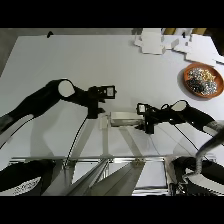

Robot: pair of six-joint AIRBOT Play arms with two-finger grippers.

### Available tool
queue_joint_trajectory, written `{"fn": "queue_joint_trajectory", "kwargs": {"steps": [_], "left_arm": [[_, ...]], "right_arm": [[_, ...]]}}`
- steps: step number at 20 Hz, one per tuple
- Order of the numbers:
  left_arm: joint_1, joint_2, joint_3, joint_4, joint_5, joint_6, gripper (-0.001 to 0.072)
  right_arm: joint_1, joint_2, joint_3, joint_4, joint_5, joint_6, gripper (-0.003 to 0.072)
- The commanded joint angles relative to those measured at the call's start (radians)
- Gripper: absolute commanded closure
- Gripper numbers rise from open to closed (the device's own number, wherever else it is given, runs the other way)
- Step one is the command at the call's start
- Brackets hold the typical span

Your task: Fold the box and place the chain.

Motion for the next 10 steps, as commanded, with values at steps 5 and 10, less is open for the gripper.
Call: {"fn": "queue_joint_trajectory", "kwargs": {"steps": [5, 10], "left_arm": [[-0.188, 0.106, -0.002, 0.011, -0.201, -0.246, 0.0707], [-0.293, 0.025, -0.002, -0.111, 0.158, -0.293, 0.0707]], "right_arm": [[0.000, 0.001, 0.000, -0.002, 0.003, -0.003, 0.0380], [0.000, 0.001, 0.000, -0.002, 0.003, -0.003, 0.0380]]}}
